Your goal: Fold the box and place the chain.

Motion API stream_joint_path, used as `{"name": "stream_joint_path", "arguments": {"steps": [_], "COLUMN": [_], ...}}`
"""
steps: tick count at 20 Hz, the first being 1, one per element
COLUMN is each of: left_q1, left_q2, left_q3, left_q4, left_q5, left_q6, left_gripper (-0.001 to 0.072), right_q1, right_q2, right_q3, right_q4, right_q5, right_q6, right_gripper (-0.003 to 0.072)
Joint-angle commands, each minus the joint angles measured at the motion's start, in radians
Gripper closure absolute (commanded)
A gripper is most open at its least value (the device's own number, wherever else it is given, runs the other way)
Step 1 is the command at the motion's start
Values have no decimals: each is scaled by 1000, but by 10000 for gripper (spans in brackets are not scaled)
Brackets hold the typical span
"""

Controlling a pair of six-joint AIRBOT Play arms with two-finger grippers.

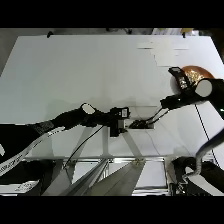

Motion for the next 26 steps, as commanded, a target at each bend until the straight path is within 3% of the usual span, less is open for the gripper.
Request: {"name": "stream_joint_path", "arguments": {"steps": [1, 5, 9, 14, 18, 25, 26], "left_q1": [0, 0, 0, 0, 0, 0, 0], "left_q2": [0, 0, 0, 0, 0, 0, 0], "left_q3": [0, 0, 0, 0, 0, 0, 0], "left_q4": [0, 0, 0, 0, 0, 0, 0], "left_q5": [0, 0, 0, -1, -2, -2, -2], "left_q6": [0, 0, 0, 0, 0, 0, 0], "left_gripper": [538, 538, 538, 538, 538, 538, 538], "right_q1": [46, 91, 108, 108, 108, 108, 108], "right_q2": [171, 304, 395, 417, 406, 339, 321], "right_q3": [0, 0, 0, -2, -50, -238, -240], "right_q4": [15, 46, 226, 483, 489, 459, 447], "right_q5": [62, 166, 238, 170, 73, -20, -19], "right_q6": [-4, -5, -48, -152, -186, -240, -240], "right_gripper": [675, 675, 674, 673, 673, 667, 620]}}
